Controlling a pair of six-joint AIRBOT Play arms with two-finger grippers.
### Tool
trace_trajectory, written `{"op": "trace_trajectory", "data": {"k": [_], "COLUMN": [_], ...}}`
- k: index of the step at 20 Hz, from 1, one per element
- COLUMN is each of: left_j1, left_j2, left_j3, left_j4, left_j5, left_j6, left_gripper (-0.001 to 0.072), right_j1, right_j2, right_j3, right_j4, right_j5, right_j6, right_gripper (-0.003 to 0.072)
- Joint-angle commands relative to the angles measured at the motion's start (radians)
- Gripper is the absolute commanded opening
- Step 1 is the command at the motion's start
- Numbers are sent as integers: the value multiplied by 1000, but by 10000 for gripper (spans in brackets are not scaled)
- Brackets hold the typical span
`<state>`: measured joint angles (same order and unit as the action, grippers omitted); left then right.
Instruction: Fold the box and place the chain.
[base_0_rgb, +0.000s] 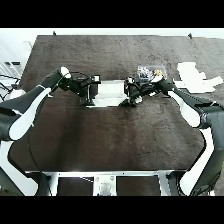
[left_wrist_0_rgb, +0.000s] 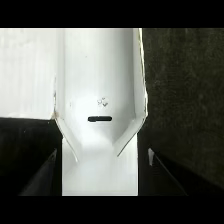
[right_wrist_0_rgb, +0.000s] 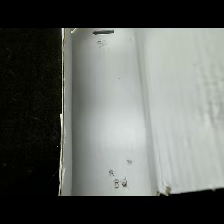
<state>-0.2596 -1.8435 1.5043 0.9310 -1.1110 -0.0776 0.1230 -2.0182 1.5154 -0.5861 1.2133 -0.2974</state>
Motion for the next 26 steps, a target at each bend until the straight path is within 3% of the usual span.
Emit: {"op": "trace_trajectory", "data": {"k": [1,7,8,9,17,18,19,23,26], "left_j1": [-2,-2,-2,-7,-39,-39,-39,-39,-39], "left_j2": [-9,-12,-12,-12,-12,-12,-12,-12,-12], "left_j3": [-14,-14,-14,-14,-14,-14,-14,-14,-14], "left_j4": [-26,-27,-27,-24,-25,-25,-26,-41,-131], "left_j5": [35,56,52,53,56,56,56,64,63], "left_j6": [0,0,1,7,52,53,53,53,63], "left_gripper": [649,623,452,398,383,230,179,179,179], "right_j1": [0,0,0,0,0,0,0,0,0], "right_j2": [0,0,0,0,0,0,0,0,0], "right_j3": [0,0,0,0,0,0,0,0,0], "right_j4": [0,0,0,0,0,0,0,0,0], "right_j5": [0,0,0,0,0,0,0,0,0], "right_j6": [0,0,0,0,0,0,0,0,0], "right_gripper": [475,475,475,475,475,475,475,475,475]}}
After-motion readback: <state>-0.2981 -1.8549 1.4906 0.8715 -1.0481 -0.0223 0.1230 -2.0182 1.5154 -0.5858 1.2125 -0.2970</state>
